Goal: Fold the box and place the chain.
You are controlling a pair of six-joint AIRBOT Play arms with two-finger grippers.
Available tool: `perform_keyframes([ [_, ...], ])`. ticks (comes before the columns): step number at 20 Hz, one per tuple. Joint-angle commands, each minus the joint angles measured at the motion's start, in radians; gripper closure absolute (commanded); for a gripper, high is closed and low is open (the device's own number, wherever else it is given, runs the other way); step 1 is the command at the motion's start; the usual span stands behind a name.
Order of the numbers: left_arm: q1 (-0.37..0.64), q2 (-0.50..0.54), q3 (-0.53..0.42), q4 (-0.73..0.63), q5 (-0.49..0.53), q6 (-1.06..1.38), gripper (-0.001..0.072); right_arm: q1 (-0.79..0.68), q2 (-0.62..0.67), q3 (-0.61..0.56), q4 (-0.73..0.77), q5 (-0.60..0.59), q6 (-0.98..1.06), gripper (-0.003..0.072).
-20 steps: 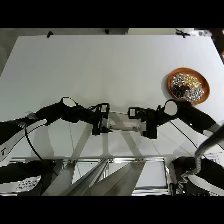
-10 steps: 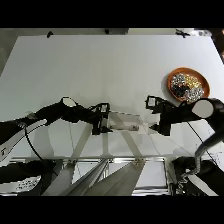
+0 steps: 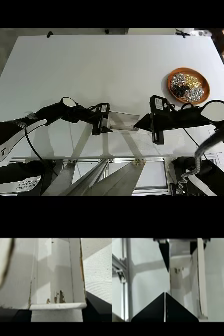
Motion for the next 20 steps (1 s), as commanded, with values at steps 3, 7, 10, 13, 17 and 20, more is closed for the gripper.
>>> perform_keyframes([
  [3,0.001,0.001,0.001,-0.001,0.000,0.000,0.0501,0.080,-0.100,0.000,0.078,-0.096,-0.020,0.0675],
  [7,0.001,0.001,0.001,-0.003,0.000,0.000,0.0505,0.080,-0.109,0.000,0.074,-0.141,-0.019,0.0675],
  [10,0.003,0.001,0.001,-0.003,0.005,0.000,0.0622,0.080,-0.109,0.000,0.074,-0.167,-0.017,0.0675],
  [13,0.002,0.002,0.001,-0.007,0.005,0.000,0.0701,0.080,-0.112,0.000,0.074,-0.247,0.009,0.0675],
  [17,0.003,0.002,0.001,-0.007,0.088,-0.113,0.0695,0.080,-0.136,0.000,0.084,-0.374,0.061,0.0675],
  [20,0.001,0.002,0.001,-0.008,0.097,-0.113,0.0695,0.080,-0.196,0.000,0.094,-0.388,0.061,0.0675],
])
